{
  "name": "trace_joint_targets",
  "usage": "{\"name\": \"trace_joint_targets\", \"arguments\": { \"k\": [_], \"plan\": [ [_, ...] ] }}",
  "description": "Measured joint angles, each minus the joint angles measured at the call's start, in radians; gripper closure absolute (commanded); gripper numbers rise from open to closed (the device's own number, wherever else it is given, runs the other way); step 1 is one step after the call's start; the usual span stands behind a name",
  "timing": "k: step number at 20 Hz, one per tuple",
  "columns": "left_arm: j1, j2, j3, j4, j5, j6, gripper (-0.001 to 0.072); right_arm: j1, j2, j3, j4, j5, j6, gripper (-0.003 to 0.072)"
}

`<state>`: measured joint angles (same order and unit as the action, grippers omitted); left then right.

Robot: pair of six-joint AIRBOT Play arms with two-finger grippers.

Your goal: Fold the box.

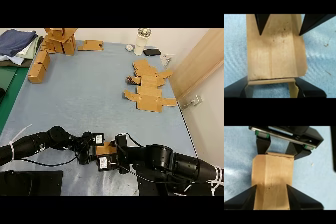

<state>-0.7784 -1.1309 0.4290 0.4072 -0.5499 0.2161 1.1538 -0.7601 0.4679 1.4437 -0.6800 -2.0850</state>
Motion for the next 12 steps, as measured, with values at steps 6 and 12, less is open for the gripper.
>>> {"name": "trace_joint_targets", "arguments": {
  "k": [6,12],
  "plan": [
    [0.0,0.0,0.0,0.0,0.001,0.0,0.0247,0.048,-0.003,-0.001,-0.106,0.001,0.091,0.0171],
    [0.0,0.0,0.0,0.0,0.002,-0.002,0.0247,0.068,-0.003,-0.002,-0.137,-0.008,0.126,0.0366]
  ]
}}
